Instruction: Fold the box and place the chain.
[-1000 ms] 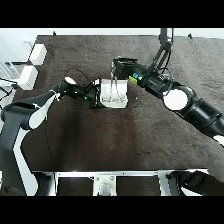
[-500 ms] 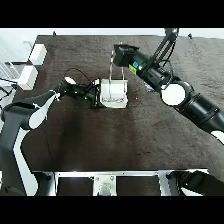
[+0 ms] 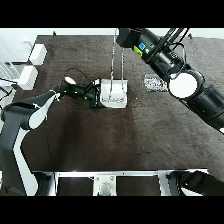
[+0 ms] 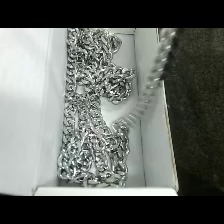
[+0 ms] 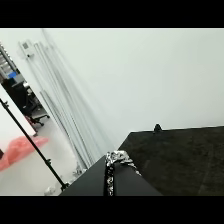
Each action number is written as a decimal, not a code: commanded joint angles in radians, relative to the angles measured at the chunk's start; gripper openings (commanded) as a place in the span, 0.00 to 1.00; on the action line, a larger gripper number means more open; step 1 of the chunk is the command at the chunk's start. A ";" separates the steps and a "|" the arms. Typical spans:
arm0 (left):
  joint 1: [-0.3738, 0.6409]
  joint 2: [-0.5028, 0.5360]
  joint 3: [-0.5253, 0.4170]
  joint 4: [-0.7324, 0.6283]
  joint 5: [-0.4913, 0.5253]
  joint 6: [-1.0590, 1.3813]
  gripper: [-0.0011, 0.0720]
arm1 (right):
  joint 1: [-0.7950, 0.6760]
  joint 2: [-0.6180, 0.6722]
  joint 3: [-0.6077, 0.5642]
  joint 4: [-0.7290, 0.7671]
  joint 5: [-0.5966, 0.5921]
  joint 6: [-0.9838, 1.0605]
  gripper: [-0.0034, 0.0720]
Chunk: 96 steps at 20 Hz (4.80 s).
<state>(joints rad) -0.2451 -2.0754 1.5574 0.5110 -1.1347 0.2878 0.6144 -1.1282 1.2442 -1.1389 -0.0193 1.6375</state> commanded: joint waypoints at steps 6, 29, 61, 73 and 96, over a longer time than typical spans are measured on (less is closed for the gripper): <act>0.000 0.000 0.001 0.000 0.000 0.000 0.26 | 0.001 -0.002 0.005 -0.008 -0.021 0.000 0.05; 0.000 0.000 0.001 0.000 0.000 0.000 0.26 | -0.066 -0.281 -0.375 -0.019 0.042 -0.001 0.66; 0.000 0.000 0.001 0.000 0.000 0.000 0.26 | -0.607 -0.566 0.087 0.660 0.930 -1.386 0.22; 0.000 0.000 0.001 0.000 0.000 0.000 0.26 | -0.523 -0.648 0.206 0.608 1.079 -1.388 0.25; 0.000 0.000 0.001 0.000 0.000 0.000 0.26 | -0.391 -0.647 0.283 0.472 1.262 -1.379 0.55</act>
<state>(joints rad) -0.2451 -2.0754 1.5574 0.5106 -1.1347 0.2882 0.2199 -1.7760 1.5173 -0.6651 1.2205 0.2573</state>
